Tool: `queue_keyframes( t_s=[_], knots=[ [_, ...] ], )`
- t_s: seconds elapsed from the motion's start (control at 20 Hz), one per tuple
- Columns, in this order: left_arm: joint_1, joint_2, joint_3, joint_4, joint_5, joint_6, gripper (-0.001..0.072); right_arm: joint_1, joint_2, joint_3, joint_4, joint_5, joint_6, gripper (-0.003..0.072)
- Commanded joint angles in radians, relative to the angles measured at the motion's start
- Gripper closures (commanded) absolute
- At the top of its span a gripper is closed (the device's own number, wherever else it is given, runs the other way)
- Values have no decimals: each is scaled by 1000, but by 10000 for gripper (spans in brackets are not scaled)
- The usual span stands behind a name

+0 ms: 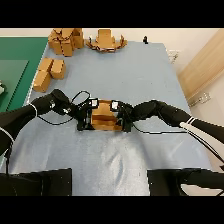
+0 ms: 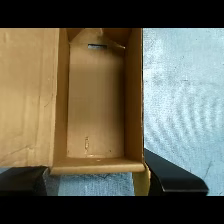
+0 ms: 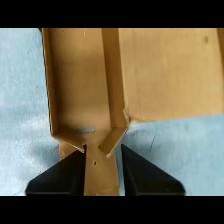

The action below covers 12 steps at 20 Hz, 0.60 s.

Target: Fold the box.

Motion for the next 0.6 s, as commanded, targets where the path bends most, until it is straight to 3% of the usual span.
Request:
queue_keyframes(
  t_s=[0.0,0.25,0.45,0.55],
  knots=[
    [-1,0,0,0,0,0,691,39,-7,25,27,34,-8,399],
    [-1,0,0,0,0,0,692,63,-8,29,34,6,0,400],
    [0,0,0,0,0,0,691,37,-8,29,-49,3,127,396],
    [-1,0,0,0,0,0,692,2,-8,29,-82,2,213,333]
  ],
)
